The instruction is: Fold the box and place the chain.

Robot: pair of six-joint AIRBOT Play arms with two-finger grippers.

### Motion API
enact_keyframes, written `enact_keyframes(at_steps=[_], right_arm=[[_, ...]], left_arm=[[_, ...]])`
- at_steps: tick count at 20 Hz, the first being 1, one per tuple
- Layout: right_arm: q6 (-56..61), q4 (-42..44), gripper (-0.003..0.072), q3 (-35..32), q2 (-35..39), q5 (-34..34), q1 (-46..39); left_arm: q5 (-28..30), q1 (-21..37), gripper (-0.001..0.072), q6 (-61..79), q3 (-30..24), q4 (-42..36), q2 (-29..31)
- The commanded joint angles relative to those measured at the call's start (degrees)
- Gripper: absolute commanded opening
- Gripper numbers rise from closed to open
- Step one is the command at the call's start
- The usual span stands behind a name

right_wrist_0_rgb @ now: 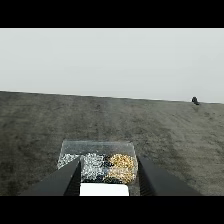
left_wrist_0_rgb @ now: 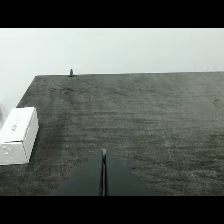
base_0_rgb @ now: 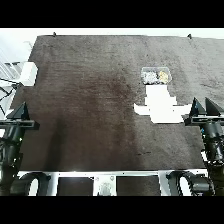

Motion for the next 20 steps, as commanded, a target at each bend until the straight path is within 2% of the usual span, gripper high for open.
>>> enact_keyframes(at_steps=[1,9,11,14,15,17,18,20], right_arm=[[0.02,0.00,0.0410,0.00,-0.02,0.00,0.00],[0.04,-0.02,0.0424,2.32,-1.03,-0.59,-0.07],[0.07,0.00,0.0424,5.22,-6.51,-2.67,-0.55],[3.34,0.17,0.0437,12.52,-21.42,-2.25,-4.07],[3.50,0.15,0.0437,15.28,-26.88,-0.50,-5.86],[5.49,-0.09,0.0437,21.38,-38.27,8.79,-11.91],[8.98,-1.49,0.0436,24.65,-43.95,15.96,-16.22],[20.28,-12.00,0.0436,31.61,-53.66,30.56,-25.09]], left_arm=[[0.00,-0.02,0.0022,0.02,-0.04,0.02,0.04],[-0.02,-0.02,0.0021,0.02,-0.04,0.02,0.04],[0.00,-0.02,0.0022,0.02,-0.04,0.02,0.04],[0.02,-0.02,0.0022,0.02,-0.04,0.02,0.04],[0.02,-0.02,0.0022,0.02,-0.04,0.02,0.04],[0.00,-0.02,0.0021,0.02,-0.04,0.02,0.04],[0.00,-0.02,0.0022,0.02,-0.04,0.02,0.04],[0.00,-0.02,0.0021,0.02,-0.04,0.02,0.04]])
